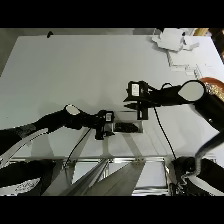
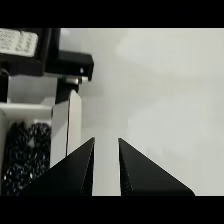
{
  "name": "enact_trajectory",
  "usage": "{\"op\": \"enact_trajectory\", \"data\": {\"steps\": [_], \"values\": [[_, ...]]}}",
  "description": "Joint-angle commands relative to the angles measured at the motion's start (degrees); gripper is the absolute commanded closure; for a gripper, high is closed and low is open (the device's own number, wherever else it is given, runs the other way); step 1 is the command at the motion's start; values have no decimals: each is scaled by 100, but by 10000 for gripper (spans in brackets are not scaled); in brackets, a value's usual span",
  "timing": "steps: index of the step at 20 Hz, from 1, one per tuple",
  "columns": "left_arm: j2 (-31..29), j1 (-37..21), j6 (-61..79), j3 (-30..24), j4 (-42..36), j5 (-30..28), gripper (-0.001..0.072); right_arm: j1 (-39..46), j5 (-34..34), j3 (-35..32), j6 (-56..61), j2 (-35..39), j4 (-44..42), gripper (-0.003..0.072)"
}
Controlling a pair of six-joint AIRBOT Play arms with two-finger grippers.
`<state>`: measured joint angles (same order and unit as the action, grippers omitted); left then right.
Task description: Fold the box and place the chain.
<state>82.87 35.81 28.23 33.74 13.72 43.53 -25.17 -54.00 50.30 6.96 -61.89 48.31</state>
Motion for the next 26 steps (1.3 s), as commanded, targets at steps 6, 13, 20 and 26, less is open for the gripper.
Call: {"op": "enact_trajectory", "data": {"steps": [6,13,20,26], "values": [[0,0,2,2,2,-2,437,-7,-1019,-109,378,-321,734,537],[0,0,0,2,2,-2,437,-9,-1456,-501,376,-278,688,523],[0,0,0,2,2,0,437,-13,-844,-1346,374,693,649,391],[0,0,2,2,2,-2,437,-275,-809,-1467,374,726,396,391]]}}
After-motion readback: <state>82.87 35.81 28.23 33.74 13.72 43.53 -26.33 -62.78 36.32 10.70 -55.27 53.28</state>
